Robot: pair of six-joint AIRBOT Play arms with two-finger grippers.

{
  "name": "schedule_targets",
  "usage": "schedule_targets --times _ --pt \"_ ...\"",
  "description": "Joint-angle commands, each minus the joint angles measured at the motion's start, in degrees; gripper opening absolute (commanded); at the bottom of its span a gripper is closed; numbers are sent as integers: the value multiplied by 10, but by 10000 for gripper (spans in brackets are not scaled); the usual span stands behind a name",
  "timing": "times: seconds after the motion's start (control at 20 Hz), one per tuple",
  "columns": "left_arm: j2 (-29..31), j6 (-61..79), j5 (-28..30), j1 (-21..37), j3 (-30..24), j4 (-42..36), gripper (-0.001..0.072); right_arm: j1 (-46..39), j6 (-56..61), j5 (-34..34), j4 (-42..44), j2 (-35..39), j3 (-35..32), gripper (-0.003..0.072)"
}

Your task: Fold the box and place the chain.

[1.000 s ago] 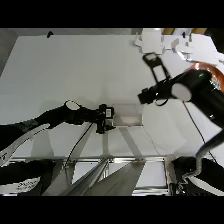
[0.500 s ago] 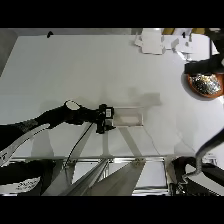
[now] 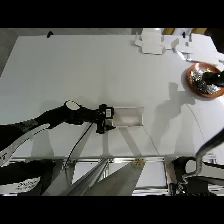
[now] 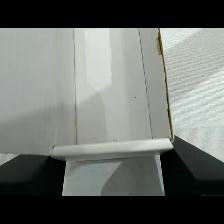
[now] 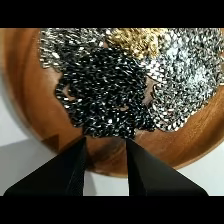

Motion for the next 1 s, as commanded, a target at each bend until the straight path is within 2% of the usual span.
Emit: schedule_targets --times 0.0,0.15,0.6,0.65,0.7,0.95 --pt "0 0 0 0 0 0 133 -19 -3 -30 17 -45 1 230" --pt "0 0 0 0 0 0 133 -19 -20 -35 47 -66 1 220" --pt "0 0 0 0 0 0 133 -19 -20 -31 47 -84 1 213" --pt "0 0 0 0 0 0 133 -19 -20 -30 47 -84 1 152" --pt "0 0 0 0 0 0 133 -19 -20 -26 47 -84 1 18" --pt "0 0 0 0 0 0 133 -19 -30 17 51 -71 1 19"
